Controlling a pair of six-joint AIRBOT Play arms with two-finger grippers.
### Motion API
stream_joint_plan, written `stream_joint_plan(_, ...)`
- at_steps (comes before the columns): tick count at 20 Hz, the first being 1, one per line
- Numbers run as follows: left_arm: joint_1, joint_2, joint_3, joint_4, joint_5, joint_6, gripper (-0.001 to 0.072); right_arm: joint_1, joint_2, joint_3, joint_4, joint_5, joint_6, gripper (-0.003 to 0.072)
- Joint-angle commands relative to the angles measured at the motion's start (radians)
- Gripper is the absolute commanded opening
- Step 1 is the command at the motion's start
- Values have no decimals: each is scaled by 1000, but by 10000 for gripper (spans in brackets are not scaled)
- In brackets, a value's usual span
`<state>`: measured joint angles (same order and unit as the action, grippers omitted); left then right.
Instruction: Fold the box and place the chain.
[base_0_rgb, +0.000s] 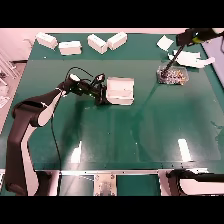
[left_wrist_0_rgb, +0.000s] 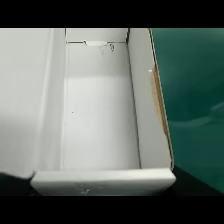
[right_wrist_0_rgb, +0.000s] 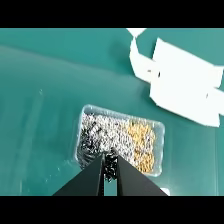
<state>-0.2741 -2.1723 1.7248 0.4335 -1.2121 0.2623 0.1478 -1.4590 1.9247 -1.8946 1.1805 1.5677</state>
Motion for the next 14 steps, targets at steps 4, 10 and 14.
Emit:
stream_joint_plan(4, 1, 0, 1, 0, 0, 0, 524, 185, 155, 1, -28, 11, -24, 6)
stream_joint_plan(10, 1, 0, 1, 0, 0, 0, 524, 323, 157, -27, -27, 26, -35, 6)
stream_joint_plan(14, 1, 0, 1, 0, 0, 0, 524, 357, 156, -104, -11, 22, -22, 6)
